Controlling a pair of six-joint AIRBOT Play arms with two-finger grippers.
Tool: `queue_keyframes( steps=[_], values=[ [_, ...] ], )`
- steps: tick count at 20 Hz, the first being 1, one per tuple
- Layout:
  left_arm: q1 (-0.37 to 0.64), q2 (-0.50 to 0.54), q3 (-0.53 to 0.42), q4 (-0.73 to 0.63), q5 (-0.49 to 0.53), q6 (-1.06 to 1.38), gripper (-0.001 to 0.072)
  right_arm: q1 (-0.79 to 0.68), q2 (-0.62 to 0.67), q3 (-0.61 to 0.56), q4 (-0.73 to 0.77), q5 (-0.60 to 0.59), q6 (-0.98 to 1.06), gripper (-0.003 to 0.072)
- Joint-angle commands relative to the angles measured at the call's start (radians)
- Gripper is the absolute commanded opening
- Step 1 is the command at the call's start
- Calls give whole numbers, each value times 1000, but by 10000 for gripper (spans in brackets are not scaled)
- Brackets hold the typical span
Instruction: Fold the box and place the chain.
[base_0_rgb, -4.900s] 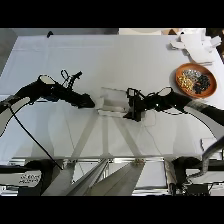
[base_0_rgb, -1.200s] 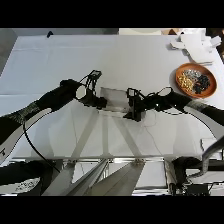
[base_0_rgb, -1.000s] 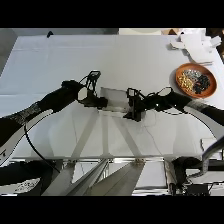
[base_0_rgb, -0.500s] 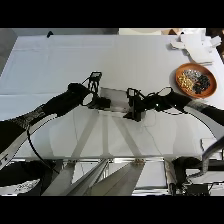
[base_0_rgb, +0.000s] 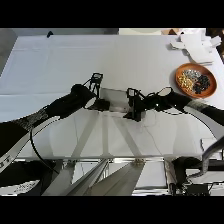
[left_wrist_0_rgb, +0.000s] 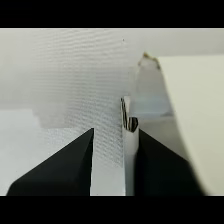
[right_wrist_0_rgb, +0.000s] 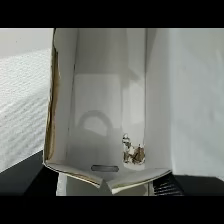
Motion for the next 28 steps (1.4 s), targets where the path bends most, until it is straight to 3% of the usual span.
queue_keyframes(
  steps=[1,2,4,9,11,13,14,15,20,25,28],
  values=[
    [-25,-20,0,16,-11,-46,272,0,0,1,0,0,1,518],
    [-32,-21,0,16,-5,-49,219,0,0,1,0,0,1,518],
    [-35,-20,0,2,-5,-64,16,0,0,1,0,0,1,518],
    [-35,-19,0,-34,-2,-63,7,0,0,1,0,0,1,518],
    [-35,-8,0,-32,8,-62,54,0,0,1,0,0,1,518],
    [-32,20,0,-27,11,-61,206,0,0,1,0,0,1,518],
    [-29,43,0,-27,10,-58,318,0,0,1,0,0,1,518],
    [-24,68,0,-31,6,-47,358,0,0,1,0,0,1,518],
    [37,235,0,-127,-26,134,355,0,0,1,1,0,1,518],
    [162,341,0,-355,-247,562,355,0,0,1,0,0,1,518],
    [273,332,-5,-482,-259,959,374,0,0,1,0,0,1,518]
  ],
)
